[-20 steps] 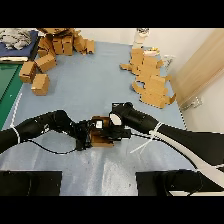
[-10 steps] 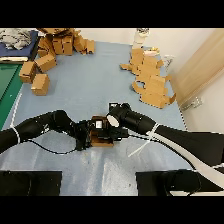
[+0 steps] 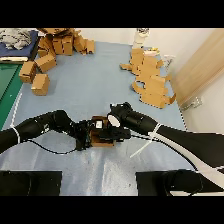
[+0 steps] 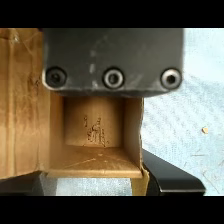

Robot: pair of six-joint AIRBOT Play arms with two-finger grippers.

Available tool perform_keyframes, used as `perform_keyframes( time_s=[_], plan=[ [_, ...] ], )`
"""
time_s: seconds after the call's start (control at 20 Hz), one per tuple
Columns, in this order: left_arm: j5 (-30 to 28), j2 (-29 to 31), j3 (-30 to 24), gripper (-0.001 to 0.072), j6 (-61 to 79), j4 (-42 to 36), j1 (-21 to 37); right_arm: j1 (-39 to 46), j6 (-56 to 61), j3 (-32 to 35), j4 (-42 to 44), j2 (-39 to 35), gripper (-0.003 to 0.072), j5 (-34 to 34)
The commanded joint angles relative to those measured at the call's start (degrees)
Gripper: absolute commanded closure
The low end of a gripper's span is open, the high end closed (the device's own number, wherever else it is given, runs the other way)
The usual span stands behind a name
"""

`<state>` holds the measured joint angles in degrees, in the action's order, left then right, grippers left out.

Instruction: Fold the box.

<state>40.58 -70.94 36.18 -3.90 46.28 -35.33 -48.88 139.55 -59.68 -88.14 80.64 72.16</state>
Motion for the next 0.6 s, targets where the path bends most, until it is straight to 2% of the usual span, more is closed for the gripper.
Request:
perform_keyframes(
  time_s=[0.0,0.1,0.2,0.35,0.45,0.55],
  plan=[
    [-0.04,0.04,0.04,0.0122,0.02,0.00,-0.02,-0.15,0.61,0.00,-0.33,0.96,0.0382,0.28],
    [-0.02,0.04,0.04,0.0121,0.02,0.00,-0.02,-0.20,0.61,0.00,0.07,1.92,0.0384,-0.63],
    [0.00,0.04,0.04,0.0121,0.02,0.00,-0.02,-0.17,1.31,0.00,-0.35,2.14,0.0425,-0.63],
    [-0.02,0.04,0.04,0.0121,0.02,0.00,-0.02,-0.17,2.05,0.00,-0.87,2.16,0.0541,-0.66],
    [-0.02,0.04,0.04,0.0121,0.02,0.00,-0.02,-0.22,2.05,0.00,-0.87,2.25,0.0569,-0.81],
    [-0.02,0.04,0.04,0.0122,0.02,0.00,-0.02,-0.55,2.03,0.00,-1.16,2.25,0.0660,-1.64]
  ],
)
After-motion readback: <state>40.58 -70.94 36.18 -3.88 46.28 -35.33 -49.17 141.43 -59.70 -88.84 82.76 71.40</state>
